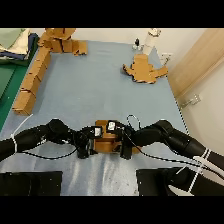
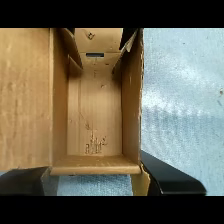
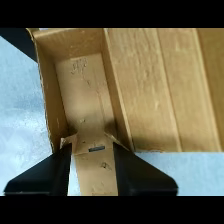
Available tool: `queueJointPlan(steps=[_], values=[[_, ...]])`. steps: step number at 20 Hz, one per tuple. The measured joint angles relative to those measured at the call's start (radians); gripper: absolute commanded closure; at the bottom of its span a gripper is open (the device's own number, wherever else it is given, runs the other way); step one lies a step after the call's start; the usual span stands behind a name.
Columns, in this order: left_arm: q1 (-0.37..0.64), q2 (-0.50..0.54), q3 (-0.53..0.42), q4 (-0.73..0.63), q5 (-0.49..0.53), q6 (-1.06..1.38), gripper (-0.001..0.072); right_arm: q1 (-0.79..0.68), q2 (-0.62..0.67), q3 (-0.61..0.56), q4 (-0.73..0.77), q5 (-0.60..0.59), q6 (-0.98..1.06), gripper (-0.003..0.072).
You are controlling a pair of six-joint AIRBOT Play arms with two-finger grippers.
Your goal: Fold the box.
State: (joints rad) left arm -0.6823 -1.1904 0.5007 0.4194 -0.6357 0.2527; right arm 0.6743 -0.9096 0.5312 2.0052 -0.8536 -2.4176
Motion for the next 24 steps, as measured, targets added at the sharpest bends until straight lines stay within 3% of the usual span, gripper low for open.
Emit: queueJointPlan(steps=[5, 6, 7, 13, 17, 24], values=[[0.000, 0.000, 0.000, 0.001, 0.000, 0.002, 0.0180, 0.000, -0.013, 0.000, 0.032, -0.002, 0.003, 0.0206], [0.000, 0.000, 0.000, 0.001, 0.000, 0.003, 0.0180, -0.001, -0.006, 0.001, 0.026, -0.012, 0.027, 0.0468], [0.000, 0.000, 0.000, 0.001, 0.000, 0.003, 0.0180, -0.001, 0.003, 0.003, 0.013, -0.029, 0.065, 0.0684], [0.000, 0.000, 0.000, -0.001, 0.000, 0.001, 0.0180, -0.014, 0.134, 0.058, -0.237, -0.266, 0.521, 0.0685], [0.000, 0.000, 0.000, -0.001, 0.000, 0.001, 0.0180, -0.144, 0.204, 0.063, -0.444, -0.435, 0.927, 0.0684], [0.000, 0.000, 0.000, -0.001, 0.000, 0.001, 0.0180, -0.335, 0.179, -0.045, -0.331, -0.369, 1.102, 0.0685]])
